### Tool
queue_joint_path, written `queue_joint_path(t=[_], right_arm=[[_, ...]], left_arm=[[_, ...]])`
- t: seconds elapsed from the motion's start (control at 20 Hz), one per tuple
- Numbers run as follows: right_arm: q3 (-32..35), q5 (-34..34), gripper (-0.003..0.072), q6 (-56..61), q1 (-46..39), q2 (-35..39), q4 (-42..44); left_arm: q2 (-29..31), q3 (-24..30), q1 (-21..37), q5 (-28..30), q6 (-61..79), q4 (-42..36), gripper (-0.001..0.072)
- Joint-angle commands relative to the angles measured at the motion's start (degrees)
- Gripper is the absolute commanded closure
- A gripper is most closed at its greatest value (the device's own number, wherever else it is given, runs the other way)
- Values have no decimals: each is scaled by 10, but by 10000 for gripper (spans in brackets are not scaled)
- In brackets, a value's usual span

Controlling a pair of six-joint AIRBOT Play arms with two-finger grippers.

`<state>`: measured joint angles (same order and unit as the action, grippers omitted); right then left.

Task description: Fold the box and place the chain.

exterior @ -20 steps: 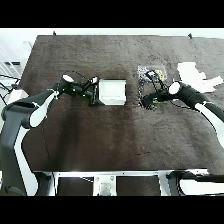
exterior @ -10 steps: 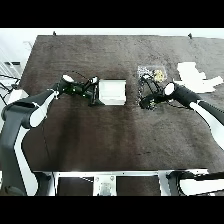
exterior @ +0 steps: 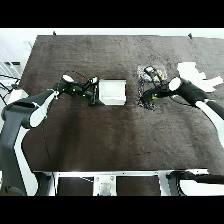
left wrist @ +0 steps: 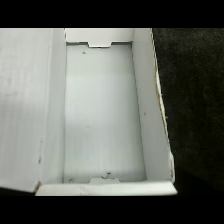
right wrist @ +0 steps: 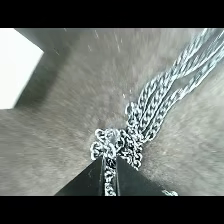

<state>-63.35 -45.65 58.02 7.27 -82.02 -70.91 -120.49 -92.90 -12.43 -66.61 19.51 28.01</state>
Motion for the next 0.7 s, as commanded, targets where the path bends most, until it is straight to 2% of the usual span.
queue_joint_path(t=[0.0,0.1,0.3,0.5,0.65], right_arm=[[-9,-31,671,28,0,81,0],[-9,-30,671,46,0,137,11],[-27,-27,671,45,6,216,95],[-68,-3,672,45,47,230,111],[-81,60,671,45,93,229,116]], left_arm=[[0,0,0,0,0,0,359],[0,0,0,0,0,0,360],[0,0,0,0,0,0,360],[0,0,0,0,0,0,360],[0,0,0,0,0,0,359]])
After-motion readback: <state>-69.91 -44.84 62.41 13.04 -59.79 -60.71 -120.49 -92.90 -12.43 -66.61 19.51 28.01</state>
